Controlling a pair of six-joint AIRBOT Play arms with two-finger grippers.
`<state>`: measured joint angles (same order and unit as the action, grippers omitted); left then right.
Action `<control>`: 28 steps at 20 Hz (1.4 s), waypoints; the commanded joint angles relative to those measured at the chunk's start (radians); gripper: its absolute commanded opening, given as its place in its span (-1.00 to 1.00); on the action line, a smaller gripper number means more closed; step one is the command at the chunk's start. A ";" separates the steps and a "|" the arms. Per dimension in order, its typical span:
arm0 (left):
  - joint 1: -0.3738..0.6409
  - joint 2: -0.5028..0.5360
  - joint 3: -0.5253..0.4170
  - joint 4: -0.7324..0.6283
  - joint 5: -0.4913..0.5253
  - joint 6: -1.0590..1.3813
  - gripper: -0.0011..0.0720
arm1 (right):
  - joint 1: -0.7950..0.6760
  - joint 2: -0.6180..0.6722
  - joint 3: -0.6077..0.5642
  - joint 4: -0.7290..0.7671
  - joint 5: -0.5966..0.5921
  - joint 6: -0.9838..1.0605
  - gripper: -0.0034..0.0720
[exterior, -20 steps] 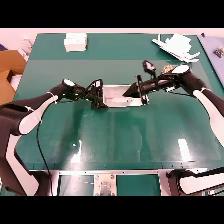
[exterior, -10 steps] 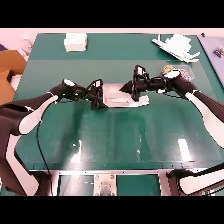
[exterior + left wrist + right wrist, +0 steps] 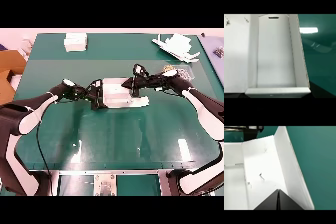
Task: Fold the box and place the chain.
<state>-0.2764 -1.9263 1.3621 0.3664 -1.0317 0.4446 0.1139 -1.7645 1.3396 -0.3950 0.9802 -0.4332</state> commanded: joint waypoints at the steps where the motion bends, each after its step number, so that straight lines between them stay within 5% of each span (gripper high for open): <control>1: 0.000 0.000 0.000 -0.001 0.000 0.001 0.48 | -0.006 -0.037 0.011 -0.028 0.033 0.012 -0.89; 11: 0.000 0.000 0.000 -0.001 0.002 0.002 0.48 | -0.010 -0.097 0.027 -0.079 0.061 -0.006 -0.89; 16: 0.000 0.000 0.000 -0.001 0.008 0.002 0.48 | -0.022 0.037 0.077 -0.117 0.098 0.127 -0.86; 17: 0.000 0.000 0.000 -0.001 0.015 0.002 0.48 | -0.030 0.080 0.077 -0.178 0.126 0.154 -0.48; 18: 0.000 0.000 0.000 -0.001 0.019 0.001 0.48 | -0.039 0.118 0.077 -0.236 0.147 0.192 -0.37; 24: 0.000 0.000 0.000 -0.001 0.021 0.002 0.48 | -0.116 0.188 0.051 -0.472 0.327 0.340 -0.02; 27: 0.000 0.000 0.000 -0.001 0.021 0.002 0.48 | -0.119 0.188 -0.042 -0.533 0.324 0.351 0.04; 28: 0.000 0.000 0.000 -0.001 0.021 0.002 0.48 | -0.117 0.188 -0.072 -0.533 0.295 0.351 0.22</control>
<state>-0.2768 -1.9263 1.3621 0.3649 -1.0126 0.4465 0.0040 -1.5837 1.3338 -0.8612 1.2716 -0.1139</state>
